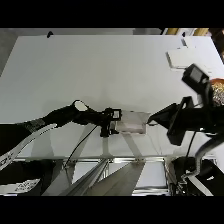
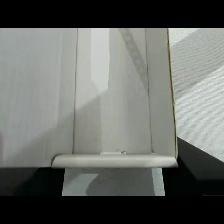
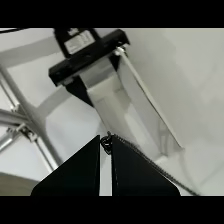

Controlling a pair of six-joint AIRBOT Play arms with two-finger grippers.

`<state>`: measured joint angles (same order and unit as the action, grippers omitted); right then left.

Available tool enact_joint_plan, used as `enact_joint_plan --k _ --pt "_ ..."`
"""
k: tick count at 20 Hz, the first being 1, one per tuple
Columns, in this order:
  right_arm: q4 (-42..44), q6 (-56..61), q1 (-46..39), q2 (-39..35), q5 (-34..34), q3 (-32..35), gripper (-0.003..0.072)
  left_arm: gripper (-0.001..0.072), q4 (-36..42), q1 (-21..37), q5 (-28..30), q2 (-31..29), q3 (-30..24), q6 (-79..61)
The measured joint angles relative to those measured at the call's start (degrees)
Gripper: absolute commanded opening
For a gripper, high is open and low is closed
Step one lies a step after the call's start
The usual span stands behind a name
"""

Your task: Fold the box and place the chain.

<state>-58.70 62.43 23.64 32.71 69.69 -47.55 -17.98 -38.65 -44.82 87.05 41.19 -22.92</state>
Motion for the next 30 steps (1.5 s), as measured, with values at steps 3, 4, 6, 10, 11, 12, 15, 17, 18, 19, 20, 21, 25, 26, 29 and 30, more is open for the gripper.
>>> enact_joint_plan --k 3,4,6,10,11,12,15,17,18,19,20,21,25,26,29,30 --pt "-3.0 3.4 5.6 0.2 -8.6 4.6 0.0015 0.0391 0.0 0.0 0.0 0.0 0.0 0.0" --pt "-3.9 4.5 6.8 0.7 -10.7 5.8 0.0015 0.0391 0.0 0.0 0.0 0.0 0.0 0.0" --pt "-5.0 6.0 8.2 2.1 -13.5 7.8 0.0015 0.0391 0.0 0.0 0.0 0.0 0.0 0.0" --pt "-6.0 7.0 9.3 7.0 -15.8 10.5 0.0016 0.0391 0.0 0.0 0.0 0.0 0.0 0.0" --pt "-6.0 7.0 9.4 8.6 -16.3 10.8 0.0016 0.0391 0.0 0.0 0.0 0.0 0.0 0.0" --pt "-6.1 7.0 9.5 10.1 -16.5 11.0 0.0017 0.0391 0.0 0.0 0.0 0.0 0.0 0.0" --pt "-5.4 6.8 9.7 14.6 -16.9 11.3 0.0144 0.0391 0.0 0.0 0.0 0.0 0.0 0.0" --pt "-5.0 6.5 9.7 16.3 -16.8 11.2 0.0151 0.0391 0.0 0.0 0.0 0.0 0.0 0.0" --pt "-5.1 6.2 9.7 16.6 -16.5 10.7 0.0187 0.0391 0.0 0.0 0.0 0.0 0.0 0.0" --pt "-5.8 5.8 9.7 16.8 -15.6 9.6 0.0200 0.0391 0.0 0.0 0.0 0.0 0.0 0.0" --pt "-7.0 5.4 9.7 16.8 -14.3 8.2 0.0198 0.0391 0.0 0.0 0.0 0.0 0.0 0.0" --pt "-9.0 4.9 9.7 16.6 -12.5 6.3 0.0170 0.0391 0.0 0.0 0.0 0.0 0.0 0.0" --pt "-16.4 -8.9 5.7 14.0 -5.3 0.8 0.0151 0.0391 0.0 0.0 0.0 0.0 0.0 0.0" --pt "-17.5 -15.0 2.9 13.4 -3.6 0.2 0.0152 0.0391 0.0 0.0 0.0 0.0 0.0 0.0" --pt "-19.9 -32.8 -7.2 13.4 -0.9 0.3 0.0158 0.0391 0.0 0.0 0.0 0.0 0.0 0.0" --pt "-20.0 -37.0 -10.2 14.2 -0.4 0.7 0.0158 0.0391 0.0 0.0 0.0 0.0 0.0 0.0"
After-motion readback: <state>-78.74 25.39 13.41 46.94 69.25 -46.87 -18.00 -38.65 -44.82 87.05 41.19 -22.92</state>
